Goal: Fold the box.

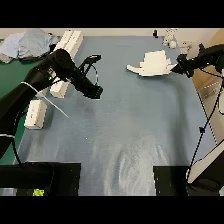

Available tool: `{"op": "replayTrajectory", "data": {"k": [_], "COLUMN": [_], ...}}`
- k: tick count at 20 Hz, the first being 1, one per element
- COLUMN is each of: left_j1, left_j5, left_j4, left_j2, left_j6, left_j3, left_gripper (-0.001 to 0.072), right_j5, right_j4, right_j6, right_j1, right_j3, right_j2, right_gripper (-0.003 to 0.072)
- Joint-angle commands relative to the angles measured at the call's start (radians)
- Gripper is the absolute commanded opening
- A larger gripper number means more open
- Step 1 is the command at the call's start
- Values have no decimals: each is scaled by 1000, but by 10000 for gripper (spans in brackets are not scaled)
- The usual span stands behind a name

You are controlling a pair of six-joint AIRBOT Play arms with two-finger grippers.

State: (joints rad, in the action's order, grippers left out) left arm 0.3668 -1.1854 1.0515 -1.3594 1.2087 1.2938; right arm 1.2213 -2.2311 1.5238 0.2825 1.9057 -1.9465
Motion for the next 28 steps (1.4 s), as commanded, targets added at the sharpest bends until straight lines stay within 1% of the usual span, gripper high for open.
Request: {"op": "replayTrajectory", "data": {"k": [1, 2, 5, 7, 9, 11, 13, 14, 17, 20, 21, 22, 23, 24, 25, 26, 27, 28], "left_j1": [0, 0, 0, 0, 0, 0, 0, 0, 0, 0, 0, 0, 0, 0, 0, 0, 0, 0], "left_j5": [0, 0, 0, 0, 0, 0, 0, 0, 0, 0, 0, 0, 0, 0, 0, 0, 0, 0], "left_j4": [0, 0, 0, 0, 0, 0, 0, 0, 0, 0, 0, 0, 0, 0, 0, 0, 0, 0], "left_j2": [0, 0, 0, 0, 0, 0, 0, 0, 0, 0, 0, 0, 0, 0, 0, 0, 0, 0], "left_j6": [0, 0, 0, 0, 0, 0, 0, 0, 0, 0, 0, 0, 0, 0, 0, 0, 0, 0], "left_j3": [0, 0, 1, 0, 0, 1, 0, 1, 1, 0, 0, 0, 1, 0, 0, 1, 1, 0], "left_gripper": [13, 13, 13, 13, 13, 13, 13, 13, 13, 13, 13, 13, 13, 13, 13, 13, 13, 13], "right_j5": [50, 37, -37, -54, -72, -85, -84, -84, -88, -124, -135, -146, -147, -144, -137, -119, -95, -60], "right_j4": [44, 43, 32, -8, -21, -25, -22, -22, -20, -2, 3, 14, 50, 97, 154, 212, 253, 270], "right_j6": [3, 3, 2, 3, 2, -17, -43, -50, -49, -49, -49, -48, -48, -50, -66, -108, -128, -127], "right_j1": [-55, -71, -116, -139, -174, -212, -234, -235, -235, -235, -235, -234, -230, -217, -192, -156, -109, -43], "right_j3": [-202, -293, -634, -858, -1057, -1216, -1326, -1366, -1421, -1424, -1424, -1420, -1406, -1380, -1342, -1297, -1258, -1225], "right_j2": [170, 233, 470, 637, 804, 950, 1043, 1070, 1085, 1085, 1085, 1085, 1085, 1086, 1086, 1085, 1083, 1070], "right_gripper": [-6, -6, -6, -6, -6, -6, -6, -6, -5, 0, 38, 352, 616, 633, 633, 614, 566, 565]}}
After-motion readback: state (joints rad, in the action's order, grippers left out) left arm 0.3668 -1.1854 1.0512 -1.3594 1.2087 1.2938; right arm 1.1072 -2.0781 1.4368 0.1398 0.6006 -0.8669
